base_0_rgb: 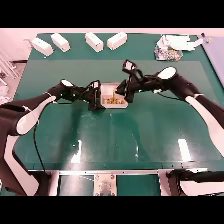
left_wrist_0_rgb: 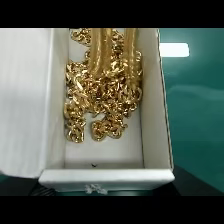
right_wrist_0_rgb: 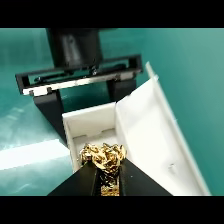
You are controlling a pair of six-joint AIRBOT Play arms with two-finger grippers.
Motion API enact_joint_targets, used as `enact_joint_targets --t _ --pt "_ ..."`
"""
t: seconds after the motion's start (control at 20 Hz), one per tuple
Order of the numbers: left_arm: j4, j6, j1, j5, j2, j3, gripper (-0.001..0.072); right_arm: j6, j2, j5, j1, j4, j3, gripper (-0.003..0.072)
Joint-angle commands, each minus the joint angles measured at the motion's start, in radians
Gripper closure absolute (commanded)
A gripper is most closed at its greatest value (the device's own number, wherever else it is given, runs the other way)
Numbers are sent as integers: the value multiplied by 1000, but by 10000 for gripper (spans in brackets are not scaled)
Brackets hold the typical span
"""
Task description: Fold the box and place the chain.
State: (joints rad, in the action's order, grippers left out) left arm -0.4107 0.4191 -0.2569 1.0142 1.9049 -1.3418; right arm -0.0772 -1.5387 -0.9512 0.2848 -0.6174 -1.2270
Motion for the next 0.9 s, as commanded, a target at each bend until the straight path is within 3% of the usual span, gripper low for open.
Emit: enact_joint_targets --t 0.0,0.2,0.25,0.3,0.45,0.85 --pt "0 0 0 0 0 0 239 -2 -87 -16 16 5 9 682" --pt "0 0 0 0 0 0 239 -2 -122 -10 17 -8 9 679" --pt "0 0 0 0 0 0 240 -1 -121 -6 14 -15 8 595" --pt "0 0 0 0 0 0 239 -1 -120 -6 10 -13 3 411" --pt "0 0 0 0 0 0 239 -2 -120 -2 0 -13 -31 490" --pt "0 0 0 0 0 0 240 -2 -55 -1 -14 -10 -195 489"
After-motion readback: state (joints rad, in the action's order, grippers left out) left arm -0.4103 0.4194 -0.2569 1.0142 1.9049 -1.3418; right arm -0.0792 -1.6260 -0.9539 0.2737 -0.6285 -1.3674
